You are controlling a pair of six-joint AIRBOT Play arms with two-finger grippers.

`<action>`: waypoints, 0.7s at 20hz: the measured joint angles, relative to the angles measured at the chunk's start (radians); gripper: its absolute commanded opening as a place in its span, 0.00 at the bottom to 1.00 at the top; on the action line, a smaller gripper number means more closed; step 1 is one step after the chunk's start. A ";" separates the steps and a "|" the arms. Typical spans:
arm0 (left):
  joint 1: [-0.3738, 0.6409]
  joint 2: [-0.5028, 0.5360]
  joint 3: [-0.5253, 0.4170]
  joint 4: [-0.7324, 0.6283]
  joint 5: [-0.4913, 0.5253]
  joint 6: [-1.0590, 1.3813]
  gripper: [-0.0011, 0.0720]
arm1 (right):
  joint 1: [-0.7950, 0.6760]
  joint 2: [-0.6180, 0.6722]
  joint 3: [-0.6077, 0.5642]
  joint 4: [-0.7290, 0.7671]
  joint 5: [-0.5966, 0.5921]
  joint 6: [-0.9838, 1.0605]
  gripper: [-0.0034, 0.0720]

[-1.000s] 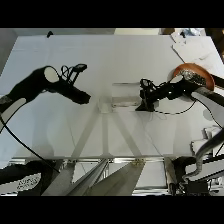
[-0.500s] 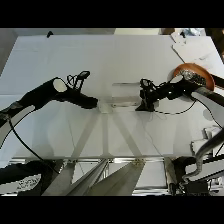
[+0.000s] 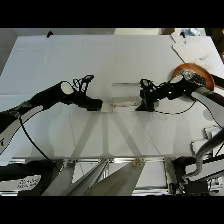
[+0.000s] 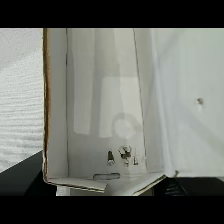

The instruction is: Fold the box and place the chain.

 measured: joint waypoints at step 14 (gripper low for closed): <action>0.039 0.032 0.000 -0.216 0.021 0.119 0.23 | 0.000 0.000 0.000 0.000 0.000 0.000 0.75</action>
